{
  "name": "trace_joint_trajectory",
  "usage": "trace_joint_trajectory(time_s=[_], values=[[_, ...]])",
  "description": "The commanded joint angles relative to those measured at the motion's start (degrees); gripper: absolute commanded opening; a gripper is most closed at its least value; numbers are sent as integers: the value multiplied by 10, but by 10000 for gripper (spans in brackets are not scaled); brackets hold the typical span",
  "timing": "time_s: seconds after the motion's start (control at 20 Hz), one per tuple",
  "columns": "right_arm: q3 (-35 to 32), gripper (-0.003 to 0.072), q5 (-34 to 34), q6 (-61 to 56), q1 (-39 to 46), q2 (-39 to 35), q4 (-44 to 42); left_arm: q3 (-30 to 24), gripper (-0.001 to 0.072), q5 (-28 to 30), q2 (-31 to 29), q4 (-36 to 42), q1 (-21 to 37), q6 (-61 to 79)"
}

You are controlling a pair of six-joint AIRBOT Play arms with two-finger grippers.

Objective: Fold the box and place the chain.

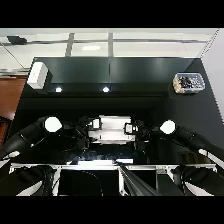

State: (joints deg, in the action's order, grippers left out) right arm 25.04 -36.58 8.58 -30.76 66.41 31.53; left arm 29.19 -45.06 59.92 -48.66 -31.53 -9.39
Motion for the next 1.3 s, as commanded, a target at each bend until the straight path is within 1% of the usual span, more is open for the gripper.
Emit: trace_joint_trajectory(time_s=[0.0, 0.1, 0.2, 0.4, 0.45, 0.55, 0.6, 0.7, 0.75, 0.8, 0.85, 0.9, 0.95, 1.0, 1.05, 1.1, 1.15, 1.2, 1.25], values=[[0, 169, 0, 0, 0, 0, 0, 0, 244, 20, 15, 31, -12, 4], [0, 169, 0, 0, 0, 0, 0, 0, 222, 37, 15, 32, -19, 4], [0, 169, 0, 0, 0, 0, 0, 0, 220, 44, 15, 45, -24, 4], [0, 170, 0, 0, 0, 0, 0, -1, 218, 46, 23, 111, -33, 2], [0, 170, 0, 0, 0, 0, 0, -1, 218, 51, 28, 116, -40, 2], [0, 169, 0, 0, 0, 0, 0, -1, 212, 70, 42, 107, -58, 2], [0, 169, 0, 0, 0, 0, 0, -1, 152, 76, 49, 100, -65, 3], [0, 169, 0, 0, 0, 0, 0, -1, 152, 80, 53, 94, -75, 2], [0, 169, 0, 0, 0, 0, 0, -1, 163, 81, 53, 94, -76, 2], [0, 169, 0, 0, 0, 0, 0, -1, 226, 82, 52, 95, -76, 2], [0, 170, 0, 0, 0, 0, 0, -1, 363, 87, 52, 95, -76, 1], [0, 169, 0, 0, 0, 0, 0, 0, 402, 87, 52, 95, -75, 0], [0, 169, 0, 0, 0, 0, 0, -1, 363, 87, 52, 95, -75, 0], [0, 169, 0, 0, 0, 0, 0, 0, 215, 87, 52, 95, -76, 0], [0, 169, 0, 0, 0, 0, 0, 0, 266, 87, 52, 95, -75, 0], [0, 169, 0, 0, 0, 0, 0, 0, 405, 87, 52, 95, -75, 0], [0, 169, 0, 0, -1, 0, 0, 0, 341, 87, 52, 95, -75, 0], [0, 170, 0, 0, 0, 0, 0, 0, 153, 87, 49, 85, -75, 0], [0, 169, 0, 0, 0, 0, 0, 3, 89, 85, 44, 59, -74, -4]])
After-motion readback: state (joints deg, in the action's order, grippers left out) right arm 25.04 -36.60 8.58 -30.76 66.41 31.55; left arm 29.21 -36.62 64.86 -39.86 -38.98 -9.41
